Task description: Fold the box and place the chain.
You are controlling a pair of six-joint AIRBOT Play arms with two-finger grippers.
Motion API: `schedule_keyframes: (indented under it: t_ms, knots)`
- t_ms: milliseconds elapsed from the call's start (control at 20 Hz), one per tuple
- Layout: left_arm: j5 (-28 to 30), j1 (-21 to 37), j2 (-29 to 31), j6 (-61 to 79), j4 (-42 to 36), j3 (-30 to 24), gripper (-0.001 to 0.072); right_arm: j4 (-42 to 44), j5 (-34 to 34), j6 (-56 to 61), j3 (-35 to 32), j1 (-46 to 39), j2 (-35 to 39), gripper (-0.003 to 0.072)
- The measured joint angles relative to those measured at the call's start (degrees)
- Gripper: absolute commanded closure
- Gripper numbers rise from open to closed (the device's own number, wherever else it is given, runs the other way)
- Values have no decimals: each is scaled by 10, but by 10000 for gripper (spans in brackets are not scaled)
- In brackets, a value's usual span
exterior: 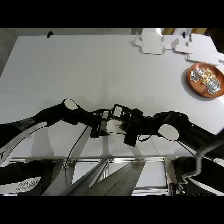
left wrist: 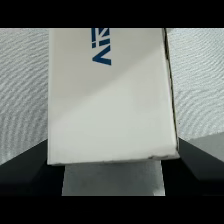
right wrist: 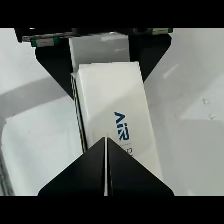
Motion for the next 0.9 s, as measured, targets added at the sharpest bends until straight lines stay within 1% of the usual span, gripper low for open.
schedule_keyframes:
  t_ms: [350, 900]
  knots:
    - [0, 0, 0, 2, 1, 0, 437, 4, 23, -5, 0, 11, -24, 666]
    - [1, 0, 0, 2, 2, 0, 437, 9, 25, -7, -15, 18, -61, 666]
